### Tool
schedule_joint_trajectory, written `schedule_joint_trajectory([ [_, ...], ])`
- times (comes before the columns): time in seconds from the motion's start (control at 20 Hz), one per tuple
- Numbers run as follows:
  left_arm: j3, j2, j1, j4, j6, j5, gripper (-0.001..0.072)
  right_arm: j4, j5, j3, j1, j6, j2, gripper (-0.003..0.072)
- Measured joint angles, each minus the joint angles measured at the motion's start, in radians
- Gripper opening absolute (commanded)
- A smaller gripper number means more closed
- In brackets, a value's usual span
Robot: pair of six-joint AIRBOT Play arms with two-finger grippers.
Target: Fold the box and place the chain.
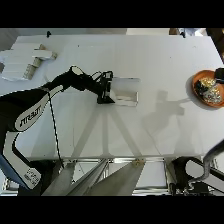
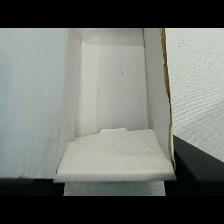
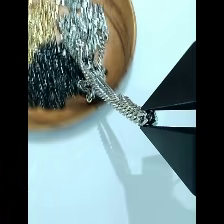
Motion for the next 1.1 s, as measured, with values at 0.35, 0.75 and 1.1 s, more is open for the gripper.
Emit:
schedule_joint_trajectory([
  [0.35,0.0,0.0,0.0,0.0,0.0,0.0,0.0354,0.011,0.078,-0.003,0.306,0.007,0.029,0.0013],
  [0.75,0.0,0.0,0.0,0.0,0.0,0.0,0.0354,0.079,0.047,-0.003,0.563,0.027,-0.014,0.0013],
  [1.1,0.0,0.0,0.0,0.0,0.0,0.0,0.0354,0.246,-0.097,-0.003,0.689,0.01,-0.093,0.0013],
])
